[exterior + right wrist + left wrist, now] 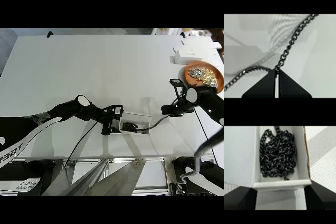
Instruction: Fold the box and place the chain.
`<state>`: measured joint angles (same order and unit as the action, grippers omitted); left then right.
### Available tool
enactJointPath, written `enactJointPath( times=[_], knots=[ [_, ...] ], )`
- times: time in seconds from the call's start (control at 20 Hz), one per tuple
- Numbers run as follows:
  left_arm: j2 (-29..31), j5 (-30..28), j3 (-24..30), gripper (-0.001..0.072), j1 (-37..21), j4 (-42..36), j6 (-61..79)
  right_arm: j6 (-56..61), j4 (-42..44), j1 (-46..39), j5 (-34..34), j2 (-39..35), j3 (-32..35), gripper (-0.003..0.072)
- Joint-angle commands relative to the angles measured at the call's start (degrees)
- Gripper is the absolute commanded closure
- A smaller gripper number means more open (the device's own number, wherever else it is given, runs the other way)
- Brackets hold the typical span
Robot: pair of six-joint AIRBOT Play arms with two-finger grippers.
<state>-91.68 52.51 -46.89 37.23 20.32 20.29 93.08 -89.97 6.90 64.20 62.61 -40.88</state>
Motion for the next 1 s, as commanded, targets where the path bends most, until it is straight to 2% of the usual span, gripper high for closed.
enactJointPath(
  times=[0.0, 0.1, 0.25, 0.55, 0.8, 0.95],
  knots=[
    [0.0, 0.0, 0.0, 0.0501, 0.0, 0.0, 0.0, -4.6, 2.4, 0.1, 7.1, -8.8, 0.0, 0.0672],
    [0.0, 0.0, 0.0, 0.0501, 0.0, 0.0, 0.0, -7.5, 7.8, 0.1, 11.4, -13.8, 0.0, 0.0672],
    [0.0, 0.0, 0.0, 0.0501, 0.0, 0.0, 0.0, -11.8, 20.5, 0.1, 14.9, -19.6, 0.0, 0.0672],
    [0.0, 0.0, 0.0, 0.0501, 0.0, 0.0, 0.0, -18.9, 44.7, 0.1, 16.0, -24.9, 0.0, 0.0672],
    [0.0, 0.0, 0.0, 0.0501, 0.0, 0.0, 0.0, -21.7, 52.3, 0.1, 15.3, -24.9, 0.0, 0.0672],
    [0.0, 0.0, 0.0, 0.0501, 0.0, 0.0, 0.0, -22.5, 53.2, 1.8, 10.7, -24.9, 0.0, 0.0672]
  ],
)
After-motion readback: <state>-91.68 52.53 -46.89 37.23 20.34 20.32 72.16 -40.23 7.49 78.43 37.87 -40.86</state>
